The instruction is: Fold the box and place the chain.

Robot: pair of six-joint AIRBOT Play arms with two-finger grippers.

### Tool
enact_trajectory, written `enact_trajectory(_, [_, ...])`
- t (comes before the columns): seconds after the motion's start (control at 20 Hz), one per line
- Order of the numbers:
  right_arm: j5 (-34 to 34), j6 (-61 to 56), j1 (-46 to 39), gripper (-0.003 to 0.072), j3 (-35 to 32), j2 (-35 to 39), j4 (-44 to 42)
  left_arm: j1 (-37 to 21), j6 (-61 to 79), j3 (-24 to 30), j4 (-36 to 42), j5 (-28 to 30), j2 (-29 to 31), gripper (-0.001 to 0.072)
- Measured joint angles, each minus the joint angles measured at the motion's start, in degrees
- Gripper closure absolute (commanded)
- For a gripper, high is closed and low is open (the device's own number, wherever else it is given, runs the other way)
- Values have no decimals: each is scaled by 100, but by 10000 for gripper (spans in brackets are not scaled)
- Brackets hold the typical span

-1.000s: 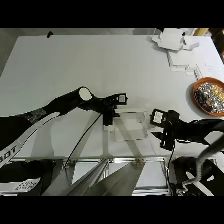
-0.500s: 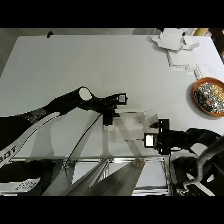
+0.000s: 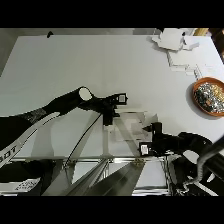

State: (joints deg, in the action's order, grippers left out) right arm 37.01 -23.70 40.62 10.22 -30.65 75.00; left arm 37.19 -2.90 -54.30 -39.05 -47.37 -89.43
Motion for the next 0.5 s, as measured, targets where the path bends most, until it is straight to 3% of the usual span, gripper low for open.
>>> enact_trajectory(0.3, [-378, 2, 37, 60, -22, -101, -24, 0, 0, 0, 0, 0, 2, 697])
enact_trajectory(0.5, [-168, 2, 50, 43, -22, -85, -63, 0, 2, 0, 0, 0, 0, 697])
